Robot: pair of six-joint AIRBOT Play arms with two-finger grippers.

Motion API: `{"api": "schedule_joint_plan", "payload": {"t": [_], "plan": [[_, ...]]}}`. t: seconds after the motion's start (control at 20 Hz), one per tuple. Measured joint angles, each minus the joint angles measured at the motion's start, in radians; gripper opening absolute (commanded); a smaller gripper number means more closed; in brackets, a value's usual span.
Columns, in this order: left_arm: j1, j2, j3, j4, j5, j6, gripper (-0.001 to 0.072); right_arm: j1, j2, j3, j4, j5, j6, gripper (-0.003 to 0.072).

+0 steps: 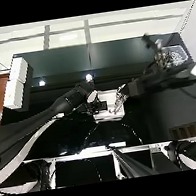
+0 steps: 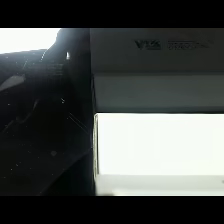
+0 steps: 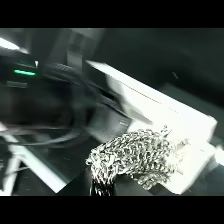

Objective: Fold the box and place the chain.

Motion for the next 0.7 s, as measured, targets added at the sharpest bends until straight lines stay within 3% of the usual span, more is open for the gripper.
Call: {"api": "schedule_joint_plan", "payload": {"t": [0.2, 0.6, 0.7], "plan": [[0.0, 0.0, 0.0, 0.0, 0.0, 0.0, 0.0027, 0.014, -0.06, -0.082, -0.02, -0.074, 0.0, 0.0016], [0.0, 0.0, 0.0, 0.0, 0.001, 0.0, 0.0027, 0.071, -0.143, -0.114, -0.026, -0.154, 0.0, 0.0024], [0.0, 0.0, 0.0, 0.0, 0.002, 0.0, 0.0027, 0.08, -0.154, -0.116, -0.025, -0.158, 0.0, 0.0265]]}}
